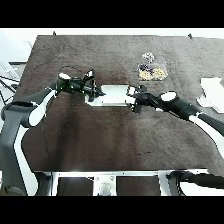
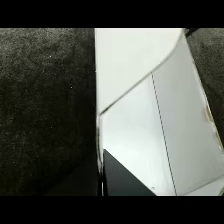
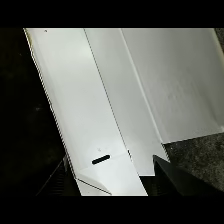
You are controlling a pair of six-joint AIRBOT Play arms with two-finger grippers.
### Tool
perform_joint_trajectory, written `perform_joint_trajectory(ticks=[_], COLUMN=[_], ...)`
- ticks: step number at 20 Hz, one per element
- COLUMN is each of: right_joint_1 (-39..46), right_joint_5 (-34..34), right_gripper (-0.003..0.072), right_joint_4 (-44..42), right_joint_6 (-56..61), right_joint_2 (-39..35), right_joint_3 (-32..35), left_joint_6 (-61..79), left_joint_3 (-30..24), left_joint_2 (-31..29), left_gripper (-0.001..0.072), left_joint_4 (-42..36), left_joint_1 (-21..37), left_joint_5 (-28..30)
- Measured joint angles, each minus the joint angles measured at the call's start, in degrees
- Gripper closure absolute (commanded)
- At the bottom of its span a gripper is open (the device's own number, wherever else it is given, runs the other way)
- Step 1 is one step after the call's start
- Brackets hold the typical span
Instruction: Fold the box and place the chain.
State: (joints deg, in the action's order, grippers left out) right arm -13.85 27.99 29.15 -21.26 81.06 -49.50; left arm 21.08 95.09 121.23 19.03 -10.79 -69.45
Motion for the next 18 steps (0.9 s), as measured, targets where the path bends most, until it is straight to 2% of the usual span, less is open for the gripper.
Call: perform_joint_trajectory(ticks=[18], right_joint_1=[8.07], right_joint_5=[18.67], right_gripper=[0.0069], right_joint_4=[-3.08], right_joint_6=[-5.92], right_joint_2=[11.56], right_joint_3=[-13.11], left_joint_6=[-0.02], left_joint_3=[0.0], left_joint_2=[0.0], left_gripper=[0.0689], left_joint_4=[-0.02], left_joint_1=[0.02], left_joint_5=[0.02])
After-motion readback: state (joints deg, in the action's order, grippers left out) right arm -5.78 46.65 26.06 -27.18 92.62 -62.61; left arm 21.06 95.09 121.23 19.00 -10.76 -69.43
